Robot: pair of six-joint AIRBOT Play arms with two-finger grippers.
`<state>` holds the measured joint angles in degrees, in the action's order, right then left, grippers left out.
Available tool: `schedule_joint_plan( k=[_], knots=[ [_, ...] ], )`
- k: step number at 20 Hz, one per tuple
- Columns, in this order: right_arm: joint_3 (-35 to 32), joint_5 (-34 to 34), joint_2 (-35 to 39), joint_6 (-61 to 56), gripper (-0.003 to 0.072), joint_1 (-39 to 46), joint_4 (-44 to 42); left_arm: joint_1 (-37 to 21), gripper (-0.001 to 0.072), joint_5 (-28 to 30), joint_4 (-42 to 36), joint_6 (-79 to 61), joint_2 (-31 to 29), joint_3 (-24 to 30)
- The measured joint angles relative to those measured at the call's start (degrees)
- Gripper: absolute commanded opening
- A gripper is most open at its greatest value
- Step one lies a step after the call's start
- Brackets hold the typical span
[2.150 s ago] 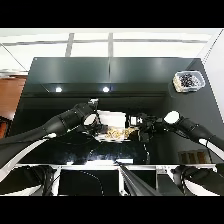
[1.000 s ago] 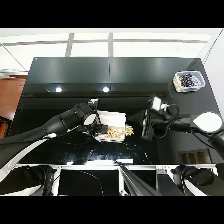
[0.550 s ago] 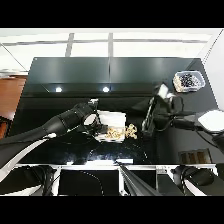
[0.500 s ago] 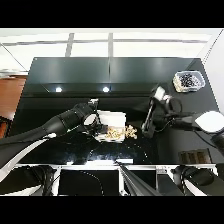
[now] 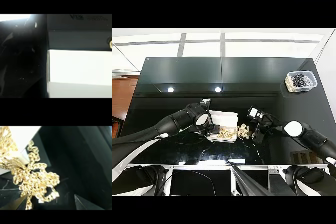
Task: Fold the box and place the chain.
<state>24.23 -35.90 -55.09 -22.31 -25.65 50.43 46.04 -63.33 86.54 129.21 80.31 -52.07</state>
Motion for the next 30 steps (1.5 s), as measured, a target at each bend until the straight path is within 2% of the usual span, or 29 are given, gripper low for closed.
schedule_joint_plan(
  k=[5, 11, 13, 14, 15, 20, 23, 25, 30],
  knots=[
    [-0.4, 1.5, -4.7, 8.4, 0.0702, -1.4, -4.1, 0.0, 0.0032, 0.0, 0.0, 0.0, 0.0, 0.0],
    [-0.4, 2.4, -7.1, 12.8, 0.0678, -1.9, -7.1, 0.0, 0.0032, 0.0, 0.0, 0.0, 0.0, 0.0],
    [-0.4, 2.8, -7.3, 13.3, 0.0329, -1.9, -7.8, 0.0, 0.0032, 0.0, 0.0, 0.0, 0.0, 0.0],
    [-0.4, 2.8, -7.4, 13.4, 0.0181, -1.9, -8.3, 0.0, 0.0033, 0.0, 0.0, 0.0, 0.0, 0.0],
    [-0.4, 2.8, -7.5, 13.4, 0.0069, -1.9, -8.7, 0.0, 0.0032, 0.0, 0.0, 0.0, 0.0, 0.0],
    [0.3, 1.8, -7.5, 13.6, 0.0045, -1.9, -10.3, 0.0, 0.0032, 0.0, 0.0, 0.0, 0.0, 0.0],
    [2.7, -1.2, -6.4, 10.1, 0.0045, -1.8, -9.2, 0.0, 0.0033, 0.0, 0.0, 0.0, 0.0, 0.0],
    [5.3, -5.8, -5.0, 6.3, 0.0045, -1.0, -6.8, 0.0, 0.0032, -0.1, 0.0, 0.0, 0.0, 0.0],
    [14.9, -22.6, 1.2, -0.9, 0.0045, 1.0, -4.0, 0.0, 0.0032, -0.1, 0.0, 0.0, 0.0, 0.0]
  ],
)
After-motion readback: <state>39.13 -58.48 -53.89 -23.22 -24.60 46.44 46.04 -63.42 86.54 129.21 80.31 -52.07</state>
